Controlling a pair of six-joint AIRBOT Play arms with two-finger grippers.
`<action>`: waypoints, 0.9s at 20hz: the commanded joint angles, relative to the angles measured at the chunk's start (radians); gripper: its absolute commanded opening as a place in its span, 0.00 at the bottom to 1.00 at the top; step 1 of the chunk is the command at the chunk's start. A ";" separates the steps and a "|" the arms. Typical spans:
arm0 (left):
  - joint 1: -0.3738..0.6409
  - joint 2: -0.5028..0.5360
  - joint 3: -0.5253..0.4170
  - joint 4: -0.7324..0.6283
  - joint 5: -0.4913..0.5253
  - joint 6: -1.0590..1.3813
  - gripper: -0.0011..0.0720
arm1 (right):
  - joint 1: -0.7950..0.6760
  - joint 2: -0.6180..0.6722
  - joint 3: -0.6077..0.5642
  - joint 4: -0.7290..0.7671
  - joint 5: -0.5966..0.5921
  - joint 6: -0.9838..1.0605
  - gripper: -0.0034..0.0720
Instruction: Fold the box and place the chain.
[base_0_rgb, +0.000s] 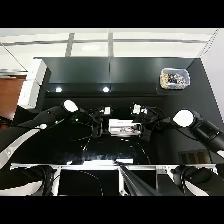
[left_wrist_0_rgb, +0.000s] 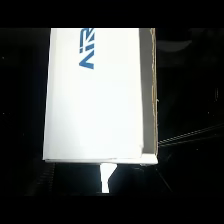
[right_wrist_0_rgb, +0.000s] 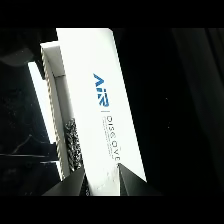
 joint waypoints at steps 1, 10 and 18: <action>-0.001 0.000 0.000 0.000 0.001 -0.001 0.47 | 0.001 -0.001 0.000 -0.001 0.005 0.012 0.33; -0.001 0.000 0.000 0.000 0.001 -0.001 0.47 | 0.001 0.000 0.000 -0.009 0.005 0.031 0.55; -0.001 0.000 0.000 0.000 0.001 -0.001 0.47 | 0.001 -0.007 -0.010 -0.008 0.013 0.043 0.55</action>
